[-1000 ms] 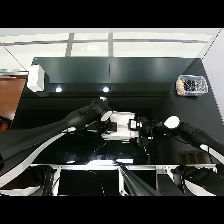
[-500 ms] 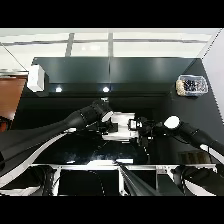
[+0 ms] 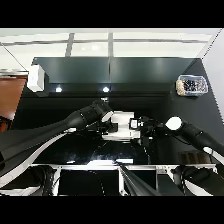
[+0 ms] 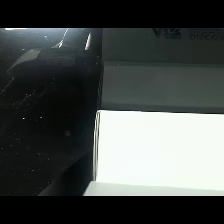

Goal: Fold the box and place the chain.

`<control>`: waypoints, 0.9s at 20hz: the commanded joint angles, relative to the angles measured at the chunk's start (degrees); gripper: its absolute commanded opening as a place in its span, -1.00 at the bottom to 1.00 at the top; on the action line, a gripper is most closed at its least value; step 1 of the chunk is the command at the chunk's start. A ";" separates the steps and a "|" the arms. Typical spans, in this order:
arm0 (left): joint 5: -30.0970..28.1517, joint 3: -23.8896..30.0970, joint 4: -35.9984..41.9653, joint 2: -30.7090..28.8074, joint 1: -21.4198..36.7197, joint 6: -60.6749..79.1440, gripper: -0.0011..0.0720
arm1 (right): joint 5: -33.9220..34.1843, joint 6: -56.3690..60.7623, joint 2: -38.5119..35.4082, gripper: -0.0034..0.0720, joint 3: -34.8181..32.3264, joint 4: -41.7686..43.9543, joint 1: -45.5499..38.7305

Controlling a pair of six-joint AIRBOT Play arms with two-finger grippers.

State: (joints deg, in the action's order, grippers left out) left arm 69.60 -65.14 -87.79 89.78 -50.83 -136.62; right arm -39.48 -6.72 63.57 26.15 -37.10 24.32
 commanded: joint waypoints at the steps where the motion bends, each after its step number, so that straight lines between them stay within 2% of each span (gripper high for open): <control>1: -0.15 0.00 0.04 -0.15 -0.02 0.02 -0.89 | -3.21 8.35 -5.66 0.96 0.02 -11.02 -0.04; 3: -0.15 0.00 0.02 -0.44 -0.02 0.00 -0.89 | -3.63 9.73 -7.76 0.96 0.02 -12.90 -0.04; 6: -0.35 0.02 0.04 -0.52 -0.02 -0.15 -0.89 | -3.61 9.70 -7.72 0.96 0.00 -12.26 -0.02; 10: -3.37 0.00 1.33 -0.52 -0.02 -0.13 -0.89 | -3.56 9.68 -7.69 0.96 0.00 -10.49 -0.02; 16: -3.32 0.02 1.27 -0.50 0.11 -0.11 -0.89 | -2.73 9.27 -6.49 0.96 -0.02 -8.81 -0.02; 17: -3.23 0.02 1.27 -0.50 0.13 -0.11 -0.89 | -2.75 9.25 -6.34 0.92 -0.04 -8.81 -0.02; 18: -3.10 0.02 1.27 -0.50 0.13 -0.11 -0.89 | -2.78 9.09 -6.34 0.41 -0.04 -8.81 -0.02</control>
State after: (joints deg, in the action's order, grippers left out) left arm 66.59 -65.08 -86.70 89.30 -50.76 -136.81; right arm -42.35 2.61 56.84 26.15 -46.24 24.25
